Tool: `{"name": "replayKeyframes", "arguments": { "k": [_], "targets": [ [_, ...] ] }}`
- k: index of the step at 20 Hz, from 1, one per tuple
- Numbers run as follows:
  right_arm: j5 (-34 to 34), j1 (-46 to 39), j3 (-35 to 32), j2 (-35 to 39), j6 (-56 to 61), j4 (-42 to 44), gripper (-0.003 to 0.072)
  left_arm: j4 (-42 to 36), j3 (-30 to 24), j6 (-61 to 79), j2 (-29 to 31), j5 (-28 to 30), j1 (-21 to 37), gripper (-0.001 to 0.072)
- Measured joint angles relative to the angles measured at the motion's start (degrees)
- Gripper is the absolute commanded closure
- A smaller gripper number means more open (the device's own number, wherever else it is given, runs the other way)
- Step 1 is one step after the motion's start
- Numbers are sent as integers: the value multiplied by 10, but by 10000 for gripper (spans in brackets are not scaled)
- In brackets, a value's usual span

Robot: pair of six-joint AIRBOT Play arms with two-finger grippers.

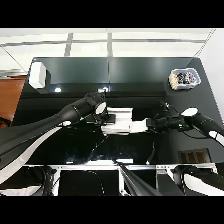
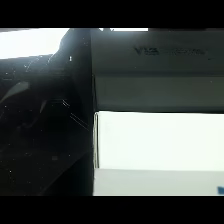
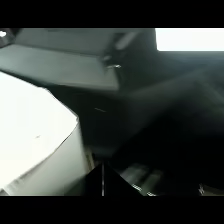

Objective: Fold the box and place the chain.

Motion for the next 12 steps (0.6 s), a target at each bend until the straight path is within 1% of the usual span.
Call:
{"name": "replayKeyframes", "arguments": {
  "k": [1, 2, 3, 4, 7, 11, 12],
  "targets": [
    [1, 11, 8, -2, -5, 9, 657, 0, 0, 0, 0, -1, 0, 680],
    [5, 17, 18, -3, -9, 17, 507, 0, 0, 0, 0, -1, 0, 680],
    [13, 21, 31, -4, -14, 21, 280, 0, 0, 0, 0, -2, 0, 679],
    [22, 24, 44, -5, -16, 22, 184, 0, 0, 0, 0, -2, 0, 679],
    [53, 28, 80, -6, -19, 26, 190, 0, 0, 0, 0, -6, 0, 679],
    [76, 35, 99, -7, -11, 23, 195, 0, 0, 0, 0, -10, 0, 679],
    [78, 40, 101, -7, -6, 23, 218, 0, 0, 0, 0, -11, 0, 679]
  ]
}}
